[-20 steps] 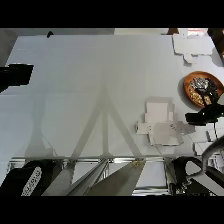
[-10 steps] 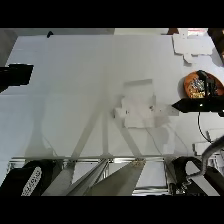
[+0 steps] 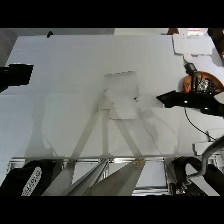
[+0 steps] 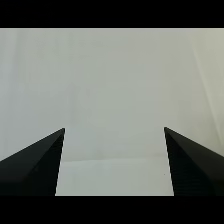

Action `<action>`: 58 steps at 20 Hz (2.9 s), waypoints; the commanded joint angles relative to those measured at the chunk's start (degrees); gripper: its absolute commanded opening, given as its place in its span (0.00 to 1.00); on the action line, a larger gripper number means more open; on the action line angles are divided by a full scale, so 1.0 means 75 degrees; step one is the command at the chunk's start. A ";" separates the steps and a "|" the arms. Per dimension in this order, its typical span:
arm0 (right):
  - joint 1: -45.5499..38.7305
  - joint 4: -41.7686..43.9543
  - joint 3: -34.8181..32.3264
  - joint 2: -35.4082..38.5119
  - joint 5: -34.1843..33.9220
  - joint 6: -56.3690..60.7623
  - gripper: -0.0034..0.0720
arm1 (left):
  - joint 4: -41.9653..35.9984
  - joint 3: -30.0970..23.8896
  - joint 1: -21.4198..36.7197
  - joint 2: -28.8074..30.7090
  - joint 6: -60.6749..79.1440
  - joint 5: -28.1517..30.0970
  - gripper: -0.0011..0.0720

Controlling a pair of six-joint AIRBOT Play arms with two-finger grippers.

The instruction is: Fold the box and place the chain.

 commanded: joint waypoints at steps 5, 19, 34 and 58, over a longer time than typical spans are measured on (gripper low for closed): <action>0.1918 0.0154 -0.1492 0.0000 -0.3692 0.0994 0.05 | 0.0000 0.0006 -0.0003 -0.0003 0.0003 0.0003 0.97; 0.1918 0.0125 -0.1547 -0.0017 -0.3646 0.0979 0.05 | 0.0000 0.0006 -0.0003 -0.0003 0.0003 0.0003 0.97; 0.1918 0.0122 -0.1547 -0.0017 -0.3649 0.0979 0.05 | -0.0662 0.0006 -0.0003 -0.0006 -0.1198 -0.0530 0.97; 0.1918 0.0125 -0.1547 -0.0015 -0.3675 0.0976 0.06 | -0.1795 0.4744 -0.2996 -0.7557 0.2844 -0.3104 0.96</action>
